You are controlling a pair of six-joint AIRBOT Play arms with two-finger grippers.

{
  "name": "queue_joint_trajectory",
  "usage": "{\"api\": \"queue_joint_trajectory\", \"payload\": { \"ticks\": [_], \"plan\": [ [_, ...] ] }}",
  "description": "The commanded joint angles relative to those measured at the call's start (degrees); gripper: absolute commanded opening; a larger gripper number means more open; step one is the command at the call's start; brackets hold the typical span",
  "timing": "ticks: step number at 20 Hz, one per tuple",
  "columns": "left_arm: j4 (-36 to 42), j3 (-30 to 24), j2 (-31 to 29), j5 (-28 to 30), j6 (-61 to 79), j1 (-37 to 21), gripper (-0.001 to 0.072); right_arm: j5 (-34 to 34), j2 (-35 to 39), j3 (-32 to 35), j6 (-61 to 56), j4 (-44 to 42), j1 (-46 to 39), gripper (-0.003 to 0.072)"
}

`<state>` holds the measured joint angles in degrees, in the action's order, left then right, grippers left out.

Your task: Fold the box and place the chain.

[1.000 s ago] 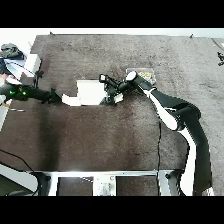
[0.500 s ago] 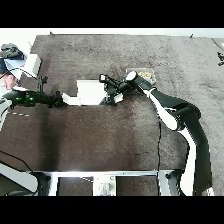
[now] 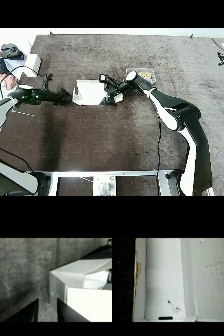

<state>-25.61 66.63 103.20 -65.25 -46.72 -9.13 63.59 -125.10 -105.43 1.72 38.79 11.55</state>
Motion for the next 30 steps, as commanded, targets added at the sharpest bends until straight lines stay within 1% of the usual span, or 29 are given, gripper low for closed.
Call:
{"api": "queue_joint_trajectory", "payload": {
  "ticks": [1,7,11,14,15,16,20,23,27,30],
  "plan": [
    [0.81,2.25,-0.04,-2.21,0.11,0.22,0.0248,0.0,-0.04,0.02,0.0,-0.02,-0.02,0.0426],
    [0.59,3.5,-0.28,-4.42,-0.04,0.83,0.0249,0.02,-0.04,0.02,0.0,-0.02,-0.02,0.0427],
    [-0.74,3.5,-2.84,-2.73,-0.37,1.64,0.026,0.02,-0.02,0.02,0.0,-0.04,-0.02,0.0427],
    [-2.56,3.61,-3.1,-2.47,-1.55,2.69,0.0261,0.02,-0.04,0.02,0.0,-0.02,-0.02,0.0427],
    [-2.99,3.61,-3.13,-2.49,-2.36,3.3,0.0293,0.0,-0.02,0.02,0.0,-0.02,-0.02,0.0426],
    [-2.62,3.72,-3.13,-2.56,-2.38,3.8,0.031,0.0,-0.04,0.02,0.0,-0.02,-0.04,0.0426],
    [-2.99,4.68,-3.26,-2.45,-3.34,4.74,0.0311,0.02,-0.04,0.02,0.0,-0.02,-0.04,0.0427],
    [-5.46,5.07,-3.26,-1.6,-6.01,6.23,0.0311,0.0,-0.04,0.02,0.0,-0.02,-0.04,0.0426],
    [-9.09,6.95,-3.26,-1.16,-9.64,7.89,0.0311,0.02,-0.04,0.02,0.0,-0.02,-0.07,0.0427],
    [-15.63,9.33,-3.28,-1.4,-14.95,9.29,0.0311,0.0,-0.02,0.02,0.0,-0.02,-0.07,0.0427]
  ]
}}
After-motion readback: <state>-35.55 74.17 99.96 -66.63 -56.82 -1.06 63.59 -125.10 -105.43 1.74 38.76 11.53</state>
